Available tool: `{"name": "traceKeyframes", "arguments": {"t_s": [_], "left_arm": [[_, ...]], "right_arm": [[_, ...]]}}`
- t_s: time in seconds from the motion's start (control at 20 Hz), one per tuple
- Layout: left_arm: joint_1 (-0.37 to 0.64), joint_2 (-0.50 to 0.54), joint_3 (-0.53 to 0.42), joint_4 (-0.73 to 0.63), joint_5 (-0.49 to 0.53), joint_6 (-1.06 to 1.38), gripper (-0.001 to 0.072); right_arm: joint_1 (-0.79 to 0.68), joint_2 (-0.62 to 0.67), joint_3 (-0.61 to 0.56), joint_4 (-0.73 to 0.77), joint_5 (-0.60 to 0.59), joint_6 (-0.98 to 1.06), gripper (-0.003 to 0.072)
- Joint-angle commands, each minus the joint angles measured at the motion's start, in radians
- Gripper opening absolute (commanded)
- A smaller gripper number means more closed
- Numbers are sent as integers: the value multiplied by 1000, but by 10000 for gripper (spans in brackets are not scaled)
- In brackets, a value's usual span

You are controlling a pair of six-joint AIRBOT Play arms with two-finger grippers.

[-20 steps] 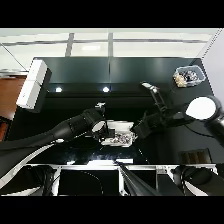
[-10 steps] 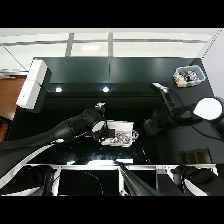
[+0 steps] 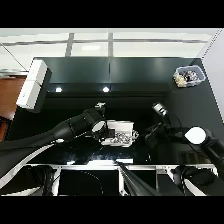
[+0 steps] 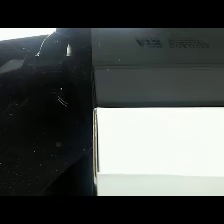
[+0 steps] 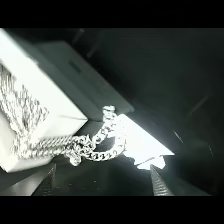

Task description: Fold the box and place the chain.

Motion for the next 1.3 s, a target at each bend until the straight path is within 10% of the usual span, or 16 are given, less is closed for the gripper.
{"name": "traceKeyframes", "arguments": {"t_s": [0.0,0.5,1.25], "left_arm": [[0,0,0,0,0,0,31],[0,0,0,0,0,0,32],[0,0,0,0,0,0,31]], "right_arm": [[92,-10,-40,-14,-117,-414,716],[130,-187,-38,166,-126,-808,716],[130,-220,-38,214,-218,-782,708]]}}
